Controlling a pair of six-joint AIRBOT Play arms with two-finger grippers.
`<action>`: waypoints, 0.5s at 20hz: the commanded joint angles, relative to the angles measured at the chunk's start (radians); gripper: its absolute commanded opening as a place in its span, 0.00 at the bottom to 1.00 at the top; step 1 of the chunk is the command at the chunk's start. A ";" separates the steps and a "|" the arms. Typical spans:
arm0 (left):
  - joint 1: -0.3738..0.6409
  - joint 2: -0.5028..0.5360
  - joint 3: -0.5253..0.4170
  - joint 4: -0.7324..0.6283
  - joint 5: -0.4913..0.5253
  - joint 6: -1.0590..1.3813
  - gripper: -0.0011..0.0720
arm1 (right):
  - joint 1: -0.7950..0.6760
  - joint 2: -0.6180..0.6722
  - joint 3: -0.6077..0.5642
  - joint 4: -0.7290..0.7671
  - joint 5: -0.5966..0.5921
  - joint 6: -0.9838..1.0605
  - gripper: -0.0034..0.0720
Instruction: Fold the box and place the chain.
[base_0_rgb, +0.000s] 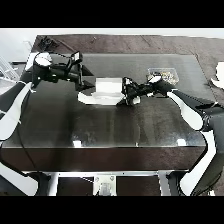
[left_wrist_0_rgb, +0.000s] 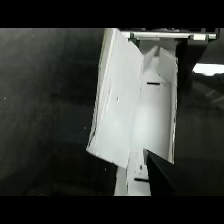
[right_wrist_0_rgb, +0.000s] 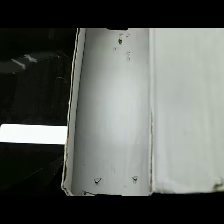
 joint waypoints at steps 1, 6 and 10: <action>0.008 0.029 -0.001 0.225 -0.072 -0.137 0.86 | 0.001 0.000 0.000 0.000 0.001 0.000 0.70; -0.008 0.016 -0.007 0.328 -0.071 -0.185 0.86 | 0.002 0.000 0.000 0.000 0.001 0.000 0.70; -0.031 -0.017 -0.022 0.328 -0.056 -0.175 0.86 | 0.002 0.000 0.000 0.000 0.001 0.000 0.70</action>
